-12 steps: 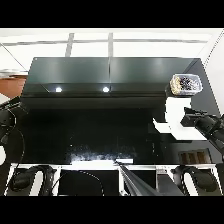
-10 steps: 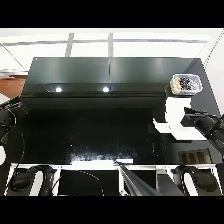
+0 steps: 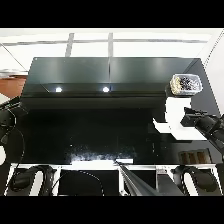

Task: Fold the box and place the chain.

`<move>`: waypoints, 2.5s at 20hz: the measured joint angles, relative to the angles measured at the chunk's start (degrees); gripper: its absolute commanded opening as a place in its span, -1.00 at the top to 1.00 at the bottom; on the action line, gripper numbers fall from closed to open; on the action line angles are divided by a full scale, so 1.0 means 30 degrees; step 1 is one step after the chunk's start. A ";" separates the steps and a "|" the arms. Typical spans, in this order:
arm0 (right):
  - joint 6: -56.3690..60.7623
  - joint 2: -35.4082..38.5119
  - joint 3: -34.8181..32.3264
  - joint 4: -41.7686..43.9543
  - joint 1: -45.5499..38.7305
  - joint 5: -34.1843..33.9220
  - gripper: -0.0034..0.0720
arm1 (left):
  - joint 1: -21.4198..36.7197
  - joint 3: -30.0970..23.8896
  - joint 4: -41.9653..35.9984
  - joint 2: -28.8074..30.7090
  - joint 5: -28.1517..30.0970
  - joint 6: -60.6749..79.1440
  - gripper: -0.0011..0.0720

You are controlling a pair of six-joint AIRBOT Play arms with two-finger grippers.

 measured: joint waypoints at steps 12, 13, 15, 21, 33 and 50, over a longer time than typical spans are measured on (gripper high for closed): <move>0.0007 0.0000 0.0000 0.1290 0.0000 -0.3606 0.29 | 0.0000 0.0007 -0.3206 0.0007 0.0903 -0.0189 0.88; 0.0007 -0.0015 0.0000 0.1741 0.0000 -0.3898 -0.49 | -0.0109 0.0015 -0.4510 -0.0022 0.0889 -0.0189 0.88; -0.0007 -0.0284 0.0000 0.2004 0.0000 -0.3563 -0.68 | -0.0809 0.0073 -0.6448 -0.0262 0.0204 0.0219 0.88; 0.1217 -0.3461 0.0168 -0.1581 0.0000 0.1668 -0.69 | -0.5741 0.0517 -0.8903 -0.1887 -0.2543 0.4896 0.88; 0.8306 -0.9275 0.5974 -1.4127 -1.0134 0.5180 -0.96 | -0.8400 0.1872 -0.9828 -0.2521 0.0911 0.7752 -0.94; -0.7621 -2.5106 1.4280 0.3876 -1.9671 1.4557 -0.13 | -0.8459 0.1902 -0.9843 -0.4146 -0.2164 0.7876 -0.94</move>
